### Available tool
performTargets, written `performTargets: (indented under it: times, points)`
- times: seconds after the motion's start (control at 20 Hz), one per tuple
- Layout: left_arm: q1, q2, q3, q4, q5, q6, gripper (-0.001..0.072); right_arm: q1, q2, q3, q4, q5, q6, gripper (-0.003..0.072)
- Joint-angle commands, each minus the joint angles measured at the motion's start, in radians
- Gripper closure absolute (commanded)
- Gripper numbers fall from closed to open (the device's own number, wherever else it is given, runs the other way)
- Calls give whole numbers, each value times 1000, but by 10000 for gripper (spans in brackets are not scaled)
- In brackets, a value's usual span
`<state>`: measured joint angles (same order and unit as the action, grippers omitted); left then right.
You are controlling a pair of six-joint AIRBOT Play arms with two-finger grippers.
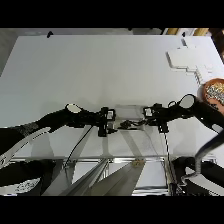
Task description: Fold the box and place the chain.
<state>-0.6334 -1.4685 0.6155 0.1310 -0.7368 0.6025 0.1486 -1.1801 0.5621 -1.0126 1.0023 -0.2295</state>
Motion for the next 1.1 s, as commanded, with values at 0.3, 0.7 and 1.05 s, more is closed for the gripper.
performTargets:
  times: [0.3, 0.7, 1.05]
  points:
    - [0, 0, 1, 0, 0, 0, 681, 0, 156, -1, -122, 45, 274, 670]
    - [0, 0, 1, 0, 0, 0, 681, 34, 415, -2, 323, 65, 305, 670]
    - [0, 0, 1, 0, 0, 0, 681, 409, 381, -3, 381, -365, 383, 670]
